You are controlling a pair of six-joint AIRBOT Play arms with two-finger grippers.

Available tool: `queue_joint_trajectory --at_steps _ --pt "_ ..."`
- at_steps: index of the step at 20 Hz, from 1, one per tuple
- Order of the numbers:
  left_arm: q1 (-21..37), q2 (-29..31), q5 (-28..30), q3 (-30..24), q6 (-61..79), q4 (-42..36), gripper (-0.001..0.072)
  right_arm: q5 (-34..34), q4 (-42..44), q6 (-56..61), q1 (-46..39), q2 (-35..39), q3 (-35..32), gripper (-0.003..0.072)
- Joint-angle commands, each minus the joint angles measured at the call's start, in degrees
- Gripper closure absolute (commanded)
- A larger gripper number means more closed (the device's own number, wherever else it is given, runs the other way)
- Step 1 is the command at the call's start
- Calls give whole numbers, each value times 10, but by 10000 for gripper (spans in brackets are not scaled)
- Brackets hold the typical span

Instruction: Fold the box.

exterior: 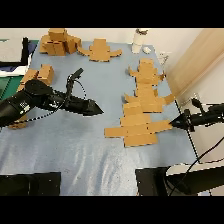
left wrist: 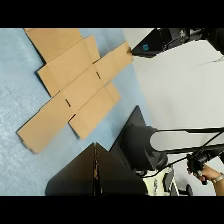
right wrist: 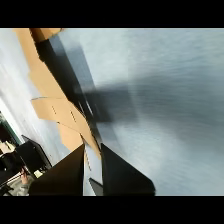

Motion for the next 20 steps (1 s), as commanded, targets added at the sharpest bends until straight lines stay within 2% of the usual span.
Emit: queue_joint_trajectory --at_steps 1,9,13,14,15,16,20 --pt "0 0 -16 0 1 0 697 2 11 -10 33 0 -13 530" --pt "0 0 -28 0 6 0 698 7 15 -11 129 -3 -13 523" --pt "0 0 -40 0 14 0 698 36 21 -20 175 -11 -13 519" --pt "0 0 -41 0 14 0 698 52 17 -21 185 -14 -13 485" --pt "0 0 -42 0 14 0 698 78 13 -20 188 -16 -13 334" --pt "0 0 -42 0 14 0 698 103 14 -18 189 -19 -13 298" --pt "0 0 -42 0 14 0 698 121 15 -21 189 -35 -13 306"
